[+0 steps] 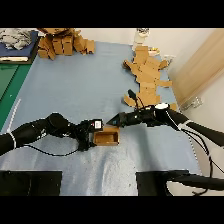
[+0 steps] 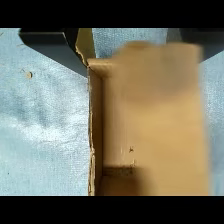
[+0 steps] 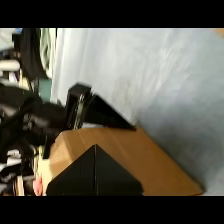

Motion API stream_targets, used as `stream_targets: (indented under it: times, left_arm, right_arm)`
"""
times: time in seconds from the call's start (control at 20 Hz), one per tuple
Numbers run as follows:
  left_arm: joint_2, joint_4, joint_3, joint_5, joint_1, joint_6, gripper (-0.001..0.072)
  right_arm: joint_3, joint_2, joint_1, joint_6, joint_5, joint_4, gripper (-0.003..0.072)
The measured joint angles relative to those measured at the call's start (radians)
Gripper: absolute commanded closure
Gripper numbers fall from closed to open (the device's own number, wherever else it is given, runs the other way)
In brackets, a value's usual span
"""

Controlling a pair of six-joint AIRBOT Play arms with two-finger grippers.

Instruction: Fold the box.

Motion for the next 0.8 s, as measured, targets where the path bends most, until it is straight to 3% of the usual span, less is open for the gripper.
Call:
stream_targets:
  times: [0.2, 0.5, 0.8]
  left_arm:
    - [0.0, 0.0, 0.0, 0.0, 0.0, 0.0, 0.0191]
    - [0.0, 0.0, 0.0, 0.0, 0.0, 0.0, 0.0191]
    - [0.0, 0.0, 0.0, 0.0, 0.0, 0.0, 0.0191]
  right_arm:
    - [-0.092, 0.118, 0.034, -0.123, -0.024, -0.037, 0.0686]
    - [-0.163, 0.275, 0.138, -0.275, -0.242, -0.124, 0.0685]
    - [-0.214, 0.379, 0.394, -0.358, -0.545, -0.244, 0.0684]
